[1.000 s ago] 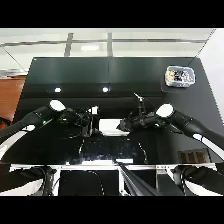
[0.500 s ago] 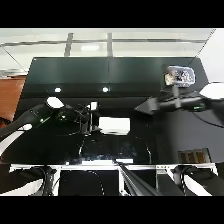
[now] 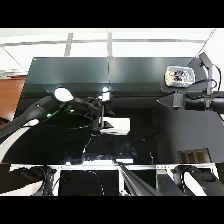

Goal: Fold the box and place the chain.

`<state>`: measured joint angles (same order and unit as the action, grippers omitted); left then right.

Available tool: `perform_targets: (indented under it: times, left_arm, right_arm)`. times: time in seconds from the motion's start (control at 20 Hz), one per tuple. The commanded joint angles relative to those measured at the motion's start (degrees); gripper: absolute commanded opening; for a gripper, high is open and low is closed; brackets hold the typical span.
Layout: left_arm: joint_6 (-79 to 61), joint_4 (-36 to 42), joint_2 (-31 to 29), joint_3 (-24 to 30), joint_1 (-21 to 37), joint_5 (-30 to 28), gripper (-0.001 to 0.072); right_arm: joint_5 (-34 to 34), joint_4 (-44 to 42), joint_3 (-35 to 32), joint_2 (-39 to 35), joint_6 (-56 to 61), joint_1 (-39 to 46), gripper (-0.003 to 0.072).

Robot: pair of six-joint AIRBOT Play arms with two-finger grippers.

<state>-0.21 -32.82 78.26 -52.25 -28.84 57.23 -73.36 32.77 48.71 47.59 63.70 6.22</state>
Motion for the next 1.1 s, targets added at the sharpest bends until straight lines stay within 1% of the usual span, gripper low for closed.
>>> perform_targets:
  times: [0.0,0.1,0.3,0.35,0.5,0.65,0.8,0.9,0.95,1.05]
  left_arm:
    - [8.0,-2.9,6.6,-5.8,-2.9,-0.2,0.0716]
    - [11.1,-2.9,8.7,-7.1,-2.9,0.0,0.0716]
    - [11.2,-3.2,9.0,-7.2,-3.0,1.7,0.0716]
    - [11.8,-4.4,9.0,-7.3,-3.3,1.8,0.0716]
    - [15.3,-10.3,9.0,-8.9,-5.2,2.0,0.0716]
    - [16.9,-14.4,9.1,-11.0,-7.6,2.0,0.0716]
    - [21.3,-21.2,10.3,-13.6,-10.2,3.7,0.0716]
    - [23.4,-24.0,11.1,-15.1,-11.3,5.0,0.0717]
    - [24.5,-24.9,11.3,-15.6,-11.8,4.9,0.0716]
    - [27.0,-29.5,11.8,-16.4,-12.9,4.8,0.0716]
  right_arm:
    - [0.3,0.9,0.0,-0.4,0.1,0.5,0.0013]
    - [0.3,1.7,0.0,-0.4,0.1,0.5,0.0013]
    - [0.6,2.0,0.0,-0.4,0.1,0.5,0.0013]
    - [0.7,2.0,0.0,-0.4,0.1,0.5,0.0013]
    - [1.3,2.0,0.0,-0.4,0.1,0.5,0.0013]
    - [1.6,2.0,0.0,-0.4,0.1,0.5,0.0013]
    - [1.6,2.0,0.0,-0.4,0.1,0.5,0.0013]
    - [1.6,2.0,0.0,-0.4,0.1,0.5,0.0013]
    - [1.6,2.0,0.0,-0.4,0.1,0.5,0.0013]
    - [1.6,2.0,0.0,-0.4,0.1,0.5,0.0013]
